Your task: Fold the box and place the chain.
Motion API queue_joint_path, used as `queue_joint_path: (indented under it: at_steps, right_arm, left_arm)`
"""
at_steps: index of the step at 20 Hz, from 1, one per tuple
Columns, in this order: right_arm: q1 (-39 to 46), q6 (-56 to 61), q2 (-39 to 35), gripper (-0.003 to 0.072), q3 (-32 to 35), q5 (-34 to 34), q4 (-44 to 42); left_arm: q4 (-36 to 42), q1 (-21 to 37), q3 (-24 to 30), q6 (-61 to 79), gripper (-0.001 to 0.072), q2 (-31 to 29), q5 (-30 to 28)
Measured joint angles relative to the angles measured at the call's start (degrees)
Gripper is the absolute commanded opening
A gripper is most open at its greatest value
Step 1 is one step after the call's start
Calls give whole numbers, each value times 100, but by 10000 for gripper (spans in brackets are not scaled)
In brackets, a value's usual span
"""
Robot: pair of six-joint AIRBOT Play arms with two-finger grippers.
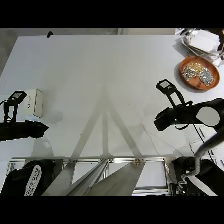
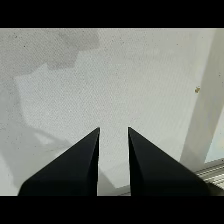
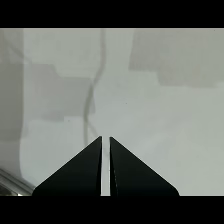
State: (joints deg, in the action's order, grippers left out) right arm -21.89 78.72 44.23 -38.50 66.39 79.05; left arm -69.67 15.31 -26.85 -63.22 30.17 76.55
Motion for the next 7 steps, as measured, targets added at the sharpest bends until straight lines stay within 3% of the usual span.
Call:
queue_joint_path:
  at_steps: [7]
  right_arm:
    - [0,85,0,62,0,20,0]
  left_arm:
    - [0,0,0,0,183,0,2]
